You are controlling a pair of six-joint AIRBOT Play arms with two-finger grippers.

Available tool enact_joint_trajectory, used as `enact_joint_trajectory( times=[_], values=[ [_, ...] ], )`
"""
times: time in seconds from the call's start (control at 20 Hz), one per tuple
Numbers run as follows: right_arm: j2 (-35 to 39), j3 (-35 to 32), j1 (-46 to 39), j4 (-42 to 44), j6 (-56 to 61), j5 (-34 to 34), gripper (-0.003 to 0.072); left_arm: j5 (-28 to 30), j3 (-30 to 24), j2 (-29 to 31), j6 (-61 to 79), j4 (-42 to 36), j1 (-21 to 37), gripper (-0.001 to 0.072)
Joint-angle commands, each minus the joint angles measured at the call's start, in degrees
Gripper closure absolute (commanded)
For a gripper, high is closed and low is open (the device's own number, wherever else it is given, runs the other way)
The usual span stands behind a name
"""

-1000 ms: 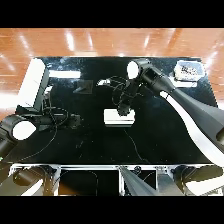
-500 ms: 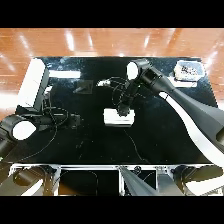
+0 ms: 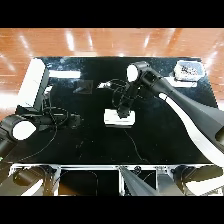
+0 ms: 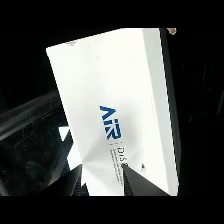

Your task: Fold the box and place the chain.

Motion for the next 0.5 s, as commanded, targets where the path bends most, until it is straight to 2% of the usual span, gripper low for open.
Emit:
enact_joint_trajectory(
  times=[0.0,0.45],
  values=[
    [0.0,-0.1,0.0,0.0,0.5,0.2,0.0376,0.0,0.0,0.0,0.0,0.0,0.0,0.0202],
    [0.8,0.5,0.0,0.0,2.4,-0.1,0.0379,0.0,0.0,0.0,0.0,0.0,0.0,0.0202]
  ],
)
